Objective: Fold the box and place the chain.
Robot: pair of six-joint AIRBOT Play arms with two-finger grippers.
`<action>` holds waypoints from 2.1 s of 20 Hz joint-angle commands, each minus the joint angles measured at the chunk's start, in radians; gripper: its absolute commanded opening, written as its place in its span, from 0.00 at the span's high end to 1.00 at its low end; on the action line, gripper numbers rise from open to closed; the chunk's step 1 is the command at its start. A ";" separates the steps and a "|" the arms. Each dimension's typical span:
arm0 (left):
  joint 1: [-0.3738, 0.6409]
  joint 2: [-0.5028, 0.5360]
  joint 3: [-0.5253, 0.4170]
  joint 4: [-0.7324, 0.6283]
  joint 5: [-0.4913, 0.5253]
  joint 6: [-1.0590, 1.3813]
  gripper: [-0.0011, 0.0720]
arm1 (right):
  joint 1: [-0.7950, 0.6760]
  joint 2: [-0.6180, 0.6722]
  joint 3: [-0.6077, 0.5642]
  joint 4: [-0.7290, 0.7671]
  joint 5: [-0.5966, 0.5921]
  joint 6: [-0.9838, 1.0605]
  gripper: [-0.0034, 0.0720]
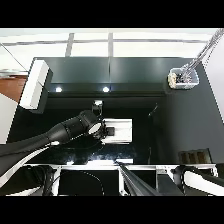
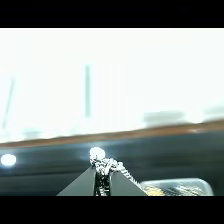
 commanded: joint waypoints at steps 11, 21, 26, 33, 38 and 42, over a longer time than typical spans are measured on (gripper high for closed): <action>0.001 0.001 0.001 0.004 0.000 0.000 0.94 | 0.371 0.167 0.000 0.120 0.329 -0.036 0.92; 0.000 0.001 0.001 0.003 -0.001 0.000 0.94 | 0.493 0.167 0.000 0.279 0.360 -0.047 0.92; 0.000 0.001 0.001 0.003 -0.001 0.000 0.94 | 0.493 0.167 0.000 0.337 0.356 -0.051 0.92; 0.000 0.001 0.001 0.003 -0.002 0.000 0.94 | 0.493 0.167 0.000 0.407 0.356 -0.065 0.92; 0.001 0.001 0.001 0.003 -0.002 0.000 0.94 | 0.493 0.167 0.000 0.409 0.364 -0.065 0.92; 0.001 0.001 0.001 0.003 -0.002 0.000 0.94 | 0.493 0.167 0.000 0.411 0.378 -0.065 0.92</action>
